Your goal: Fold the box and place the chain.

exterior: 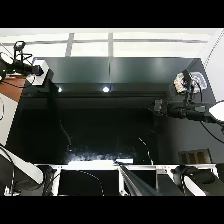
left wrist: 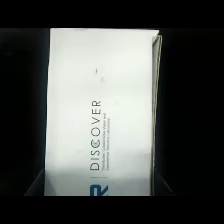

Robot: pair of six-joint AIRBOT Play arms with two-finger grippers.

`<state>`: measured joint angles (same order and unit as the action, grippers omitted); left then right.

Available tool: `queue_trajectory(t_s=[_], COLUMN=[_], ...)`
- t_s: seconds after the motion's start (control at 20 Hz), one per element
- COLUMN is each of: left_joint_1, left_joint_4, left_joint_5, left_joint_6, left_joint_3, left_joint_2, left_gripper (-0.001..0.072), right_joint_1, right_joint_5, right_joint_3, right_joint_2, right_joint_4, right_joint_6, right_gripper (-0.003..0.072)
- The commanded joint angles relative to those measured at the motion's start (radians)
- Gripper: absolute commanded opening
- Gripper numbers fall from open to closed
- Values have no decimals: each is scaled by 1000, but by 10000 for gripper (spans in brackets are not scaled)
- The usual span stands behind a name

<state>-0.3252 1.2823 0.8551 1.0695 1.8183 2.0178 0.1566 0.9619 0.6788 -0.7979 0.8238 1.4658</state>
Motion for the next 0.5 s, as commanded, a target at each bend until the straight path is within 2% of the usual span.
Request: queue_trajectory(t_s=[0.0,0.15,0.3,0.35,0.45], left_joint_1=[1,16,20,20,20], left_joint_4=[17,83,110,102,64], left_joint_5=[-19,87,309,375,458], left_joint_6=[10,14,81,115,132], left_joint_3=[12,104,304,345,331], left_joint_2=[13,-10,-44,-71,-183], left_gripper=[712,713,713,713,710], right_joint_1=[1,1,1,0,-12], right_joint_5=[1,6,15,14,37], right_joint_3=[0,0,0,3,44], right_joint_2=[0,1,1,2,6], right_joint_4=[0,-3,-3,-2,37], right_joint_6=[3,3,3,2,0], right_gripper=[43,43,43,43,43])
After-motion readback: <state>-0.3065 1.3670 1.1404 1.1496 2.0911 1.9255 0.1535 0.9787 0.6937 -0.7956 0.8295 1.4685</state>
